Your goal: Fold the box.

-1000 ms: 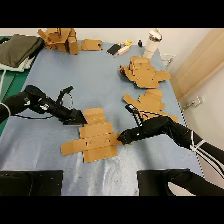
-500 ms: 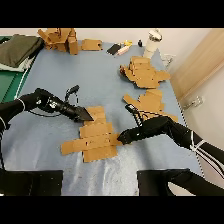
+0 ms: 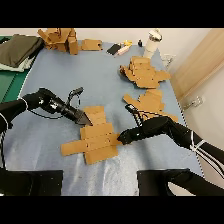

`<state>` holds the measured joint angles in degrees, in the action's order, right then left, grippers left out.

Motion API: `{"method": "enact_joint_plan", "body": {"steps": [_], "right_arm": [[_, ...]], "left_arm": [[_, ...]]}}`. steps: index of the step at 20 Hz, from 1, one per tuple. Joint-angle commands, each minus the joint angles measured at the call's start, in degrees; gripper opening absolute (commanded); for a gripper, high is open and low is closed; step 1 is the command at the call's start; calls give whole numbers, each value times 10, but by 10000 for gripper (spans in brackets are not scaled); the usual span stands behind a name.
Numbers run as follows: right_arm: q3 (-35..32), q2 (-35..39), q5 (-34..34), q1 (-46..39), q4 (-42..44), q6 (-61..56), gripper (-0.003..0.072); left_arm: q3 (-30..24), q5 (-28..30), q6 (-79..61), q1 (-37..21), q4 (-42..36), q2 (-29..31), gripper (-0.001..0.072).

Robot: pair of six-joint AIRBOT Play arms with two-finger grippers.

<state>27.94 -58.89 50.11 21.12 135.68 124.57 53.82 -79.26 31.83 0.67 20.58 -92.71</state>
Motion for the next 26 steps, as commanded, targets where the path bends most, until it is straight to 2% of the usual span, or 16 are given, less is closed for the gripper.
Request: {"method": "enact_joint_plan", "body": {"steps": [1,8,9,10,11,12,13,15,16,18,21,22,24,25,26], "right_arm": [[0,0,-1,0,0,0,2],[0,0,-1,0,0,0,2],[0,0,-1,0,-1,0,3],[0,0,-1,0,-3,0,3],[0,0,-1,0,-5,0,2],[0,0,-1,0,-5,0,3],[0,0,-1,0,-5,0,3],[0,0,-1,0,-5,0,2],[0,0,-1,0,-5,0,3],[0,0,-2,0,-5,0,3],[1,0,-8,-1,-5,-16,8],[5,0,-17,-3,-9,-30,58],[33,0,-16,-28,-30,-65,321],[54,0,-9,-43,-50,-86,369],[79,0,5,-62,-73,-106,371]], "left_arm": [[0,-7,-14,1,4,0,42],[0,-8,-23,1,-3,0,47],[1,-7,-25,1,-12,0,123],[1,-2,-28,1,-26,0,289],[4,2,-27,1,-33,0,319],[7,5,-27,1,-36,0,319],[9,7,-27,1,-39,0,317],[10,4,-28,1,-37,0,164],[10,0,-28,1,-36,-1,165],[10,-19,-38,1,-36,0,13],[10,-47,-40,1,-40,0,12],[14,-53,-40,3,-43,0,10],[26,-33,-49,21,-43,11,10],[30,-10,-62,34,-43,23,10],[35,18,-76,51,-43,39,10]]}}
